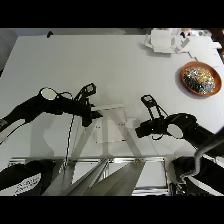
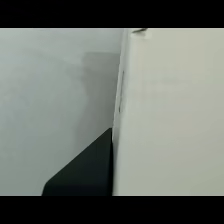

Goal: Fold the box and place the chain.

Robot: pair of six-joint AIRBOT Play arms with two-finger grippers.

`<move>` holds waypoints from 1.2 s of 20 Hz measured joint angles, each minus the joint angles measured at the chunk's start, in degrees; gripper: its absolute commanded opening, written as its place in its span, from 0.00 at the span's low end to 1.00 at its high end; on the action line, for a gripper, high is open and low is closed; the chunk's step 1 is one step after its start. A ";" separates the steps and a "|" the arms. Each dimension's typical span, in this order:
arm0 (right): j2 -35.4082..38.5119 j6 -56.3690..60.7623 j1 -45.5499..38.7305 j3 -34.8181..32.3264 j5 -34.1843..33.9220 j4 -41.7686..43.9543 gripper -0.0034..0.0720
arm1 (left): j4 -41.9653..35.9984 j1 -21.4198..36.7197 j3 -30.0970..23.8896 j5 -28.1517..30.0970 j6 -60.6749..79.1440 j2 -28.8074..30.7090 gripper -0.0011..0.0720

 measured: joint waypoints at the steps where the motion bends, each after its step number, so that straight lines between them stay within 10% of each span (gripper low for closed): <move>1: 0.00 -0.02 0.00 0.70 0.76 0.13 0.66 | -1.01 -0.02 0.02 0.37 1.60 0.00 0.02; 11: 7.10 -3.80 0.00 10.34 19.78 -10.93 0.77 | -7.10 -6.91 0.04 5.25 16.22 -2.29 0.02; 24: 10.21 -8.50 0.00 11.06 15.34 -11.17 0.76 | -8.55 -9.55 0.04 8.87 21.11 -7.06 0.02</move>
